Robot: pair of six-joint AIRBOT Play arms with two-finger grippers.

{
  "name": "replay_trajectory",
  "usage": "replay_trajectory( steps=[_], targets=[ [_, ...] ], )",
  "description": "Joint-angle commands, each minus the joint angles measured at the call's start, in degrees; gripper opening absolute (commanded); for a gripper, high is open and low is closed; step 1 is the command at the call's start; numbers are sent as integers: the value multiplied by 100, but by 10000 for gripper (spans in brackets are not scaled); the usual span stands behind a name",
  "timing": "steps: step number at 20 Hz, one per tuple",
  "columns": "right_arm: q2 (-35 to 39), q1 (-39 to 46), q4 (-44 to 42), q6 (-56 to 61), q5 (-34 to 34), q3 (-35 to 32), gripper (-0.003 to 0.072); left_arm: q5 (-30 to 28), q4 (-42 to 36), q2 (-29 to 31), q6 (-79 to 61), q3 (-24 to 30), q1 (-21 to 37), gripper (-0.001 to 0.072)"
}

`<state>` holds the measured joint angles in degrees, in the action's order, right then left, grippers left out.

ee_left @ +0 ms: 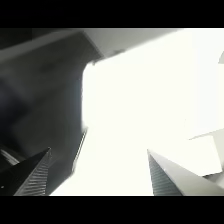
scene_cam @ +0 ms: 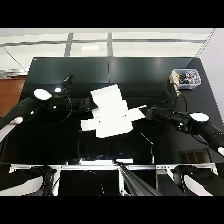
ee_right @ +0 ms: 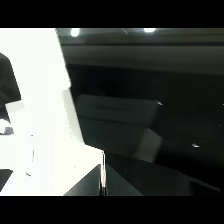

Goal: Fold the box and place the chain.

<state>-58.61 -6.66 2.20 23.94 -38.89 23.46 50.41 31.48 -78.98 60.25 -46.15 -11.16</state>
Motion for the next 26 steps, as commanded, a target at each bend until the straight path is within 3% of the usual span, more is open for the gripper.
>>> replay_trajectory(
  steps=[1,5,8,14,15,16,23,24,25,26],
  targets=[
    [13,-238,-70,-17,160,-28,15,1001,-396,-1051,-337,-656,85,702],
    [13,-238,-68,-20,160,-28,15,2704,-632,-1895,-1346,-1209,85,701],
    [13,-238,-68,-20,138,-28,15,3359,-553,-2057,-1834,-1462,87,658],
    [13,-238,-39,-22,138,-28,15,3560,50,-2127,-2433,-1810,85,108],
    [13,-238,24,-22,140,-28,15,3558,63,-2127,-2577,-1812,83,56],
    [13,-238,68,-22,144,-26,16,3539,68,-2127,-2651,-1812,83,29],
    [13,-221,107,-28,55,-24,20,3053,162,-1956,-2640,-1812,-236,26],
    [15,-221,109,-26,-48,-17,253,2951,275,-1886,-2643,-1812,-348,26],
    [15,-221,216,-26,-177,4,691,2820,479,-1784,-2643,-1812,-479,26],
    [15,-205,498,-24,-389,79,707,2730,704,-1676,-2643,-1812,-590,26]
  ],
)
